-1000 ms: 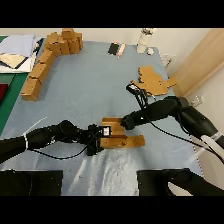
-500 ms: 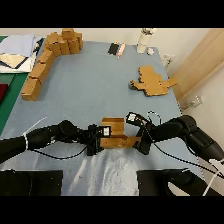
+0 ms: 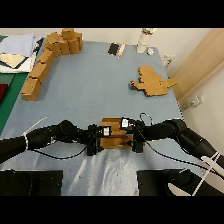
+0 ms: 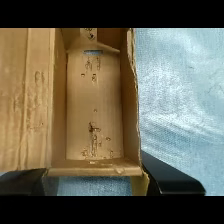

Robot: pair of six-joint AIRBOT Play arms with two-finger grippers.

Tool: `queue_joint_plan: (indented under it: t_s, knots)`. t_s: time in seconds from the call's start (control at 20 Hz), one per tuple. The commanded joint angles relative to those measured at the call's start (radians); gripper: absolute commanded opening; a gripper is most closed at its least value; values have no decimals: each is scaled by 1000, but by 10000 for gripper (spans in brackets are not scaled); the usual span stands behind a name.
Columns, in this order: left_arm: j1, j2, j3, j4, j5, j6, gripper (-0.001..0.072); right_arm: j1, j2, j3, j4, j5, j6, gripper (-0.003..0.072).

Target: Fold the box.

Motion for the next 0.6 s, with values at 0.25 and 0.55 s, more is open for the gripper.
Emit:
queue_joint_plan:
  t_s: [0.25, 0.55]
  knots:
    - [0, 1, 0, 0, 0, 0, 452, 42, -43, -2, 64, 28, -90, 124]
    - [0, 0, 0, 0, 0, 0, 452, 100, -85, -2, 83, 82, -109, 445]
